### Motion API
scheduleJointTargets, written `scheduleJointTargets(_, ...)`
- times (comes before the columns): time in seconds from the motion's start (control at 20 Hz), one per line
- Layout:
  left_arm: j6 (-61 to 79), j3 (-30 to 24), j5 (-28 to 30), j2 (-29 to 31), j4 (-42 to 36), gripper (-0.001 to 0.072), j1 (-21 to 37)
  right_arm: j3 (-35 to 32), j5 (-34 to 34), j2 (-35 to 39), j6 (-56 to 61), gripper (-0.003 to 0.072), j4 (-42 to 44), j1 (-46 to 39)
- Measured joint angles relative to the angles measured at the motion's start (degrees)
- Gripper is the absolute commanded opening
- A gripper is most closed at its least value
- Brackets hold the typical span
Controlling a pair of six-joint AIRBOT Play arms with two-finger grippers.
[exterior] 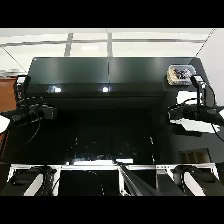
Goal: Fold the box and place the chain.
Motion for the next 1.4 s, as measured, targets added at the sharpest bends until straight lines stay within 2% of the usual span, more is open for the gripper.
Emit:
scheduleJointTargets(0.8, -0.2, 0.0, 0.2, 0.0, -0.3, 0.0030, 0.0, 0.0, -1.2, 0.0, 0.0, 0.0014, 1.4, 0.0)
scheduleJointTargets(0.95, -0.5, 0.0, 3.9, -0.4, -2.6, 0.0030, 0.0, 0.0, -6.8, 0.0, 0.0, 0.0014, 6.6, 0.0)
scheduleJointTargets(1.15, -1.1, 0.0, 13.7, -2.1, -8.1, 0.0035, -0.1, 0.0, -16.9, 0.0, 0.0, 0.0014, 18.4, 0.0)
scheduleJointTargets(1.2, -1.2, 0.0, 16.1, -2.9, -9.9, 0.0176, -0.1, 0.0, -18.9, 0.0, 0.0, 0.0015, 22.0, 0.0)
scheduleJointTargets(1.25, -1.2, 0.0, 18.0, -3.9, -11.4, 0.0532, -0.1, 0.0, -20.8, 0.0, 0.0, 0.0064, 25.1, 0.0)
scheduleJointTargets(1.3, -1.1, 0.3, 19.1, -5.2, -12.7, 0.0709, -0.1, 0.0, -22.8, 0.0, 0.0, 0.0457, 28.1, 0.0)
scheduleJointTargets(1.35, -0.6, 0.7, 19.8, -6.9, -13.7, 0.0711, -0.1, 0.0, -24.8, 0.0, 0.0, 0.0720, 30.2, 0.0)
scheduleJointTargets(1.4, 0.6, 1.3, 19.8, -8.6, -14.3, 0.0710, -0.1, 0.0, -26.9, 0.0, -0.1, 0.0720, 31.4, 0.0)
